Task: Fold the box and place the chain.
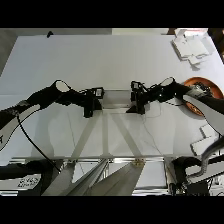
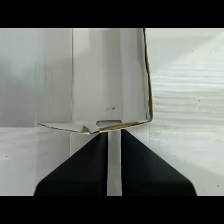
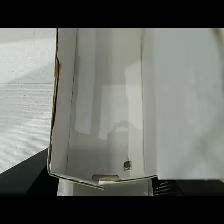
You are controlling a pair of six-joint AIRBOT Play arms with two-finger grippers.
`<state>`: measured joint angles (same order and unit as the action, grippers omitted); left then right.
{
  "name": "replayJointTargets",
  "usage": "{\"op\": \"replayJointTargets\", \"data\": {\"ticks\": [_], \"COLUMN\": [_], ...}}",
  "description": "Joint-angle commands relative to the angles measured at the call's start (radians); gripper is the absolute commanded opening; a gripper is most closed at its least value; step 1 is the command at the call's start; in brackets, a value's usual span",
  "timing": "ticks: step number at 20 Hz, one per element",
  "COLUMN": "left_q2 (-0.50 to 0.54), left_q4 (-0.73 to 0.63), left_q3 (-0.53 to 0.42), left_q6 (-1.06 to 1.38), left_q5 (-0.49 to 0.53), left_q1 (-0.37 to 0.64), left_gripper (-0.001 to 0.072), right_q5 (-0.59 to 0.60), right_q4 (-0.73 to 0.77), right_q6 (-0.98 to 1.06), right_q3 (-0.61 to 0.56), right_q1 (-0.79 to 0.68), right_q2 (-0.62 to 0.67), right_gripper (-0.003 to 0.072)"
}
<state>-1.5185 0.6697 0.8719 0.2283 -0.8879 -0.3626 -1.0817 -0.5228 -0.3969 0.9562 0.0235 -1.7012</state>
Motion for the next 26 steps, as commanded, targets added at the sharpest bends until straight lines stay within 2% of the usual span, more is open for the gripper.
{"op": "replayJointTargets", "data": {"ticks": [1, 7, 10, 14, 15, 16, 19, 26], "left_q2": [0.000, 0.001, 0.000, 0.000, 0.000, 0.000, 0.000, -0.002], "left_q4": [-0.054, -0.097, -0.097, -0.098, -0.098, -0.101, -0.156, -0.212], "left_q3": [0.000, 0.000, 0.000, 0.000, 0.000, 0.000, 0.000, 0.000], "left_q6": [0.000, 0.000, 0.000, 0.000, 0.000, 0.000, 0.000, 0.000], "left_q5": [0.048, 0.061, 0.059, 0.057, 0.053, 0.049, 0.036, 0.018], "left_q1": [-0.001, -0.001, -0.001, -0.001, -0.001, -0.001, -0.001, -0.001], "left_gripper": [0.0082, 0.0082, 0.0019, 0.0017, 0.0070, 0.0186, 0.0340, 0.0352], "right_q5": [0.000, 0.000, 0.000, 0.000, 0.000, 0.000, 0.000, 0.000], "right_q4": [0.000, 0.000, 0.000, 0.000, 0.000, 0.000, 0.000, 0.000], "right_q6": [0.000, 0.000, 0.000, 0.000, 0.000, 0.000, 0.000, 0.000], "right_q3": [0.001, 0.001, 0.001, 0.001, 0.001, 0.001, 0.001, 0.001], "right_q1": [0.000, 0.000, 0.000, 0.000, 0.000, 0.000, 0.000, 0.000], "right_q2": [-0.001, -0.001, -0.001, -0.001, -0.001, -0.001, -0.001, -0.001], "right_gripper": [0.0444, 0.0444, 0.0444, 0.0444, 0.0444, 0.0444, 0.0444, 0.0444]}}
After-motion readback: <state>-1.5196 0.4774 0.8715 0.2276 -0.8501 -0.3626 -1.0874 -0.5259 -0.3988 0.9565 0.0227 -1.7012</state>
